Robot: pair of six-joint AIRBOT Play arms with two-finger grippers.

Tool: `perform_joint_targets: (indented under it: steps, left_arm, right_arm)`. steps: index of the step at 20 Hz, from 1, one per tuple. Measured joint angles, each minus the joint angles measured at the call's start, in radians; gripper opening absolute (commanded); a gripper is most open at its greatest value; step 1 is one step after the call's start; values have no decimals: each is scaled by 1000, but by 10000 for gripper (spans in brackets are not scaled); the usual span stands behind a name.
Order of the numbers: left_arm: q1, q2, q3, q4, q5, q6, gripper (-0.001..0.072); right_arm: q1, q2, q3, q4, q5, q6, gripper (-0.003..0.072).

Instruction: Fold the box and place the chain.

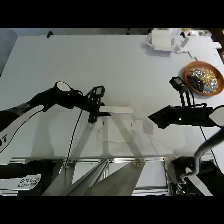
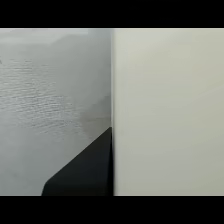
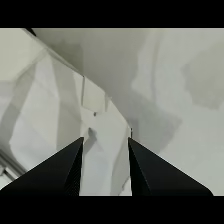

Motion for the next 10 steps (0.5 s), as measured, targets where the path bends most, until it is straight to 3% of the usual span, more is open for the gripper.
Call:
perform_joint_targets:
  steps: [4,10]
  left_arm:
    - [-53,11,0,-13,100,3,9]
    - [-71,3,0,-48,155,6,9]
  right_arm:
    - [0,2,11,-3,0,-4,318]
    - [0,2,14,-8,-2,-12,317]
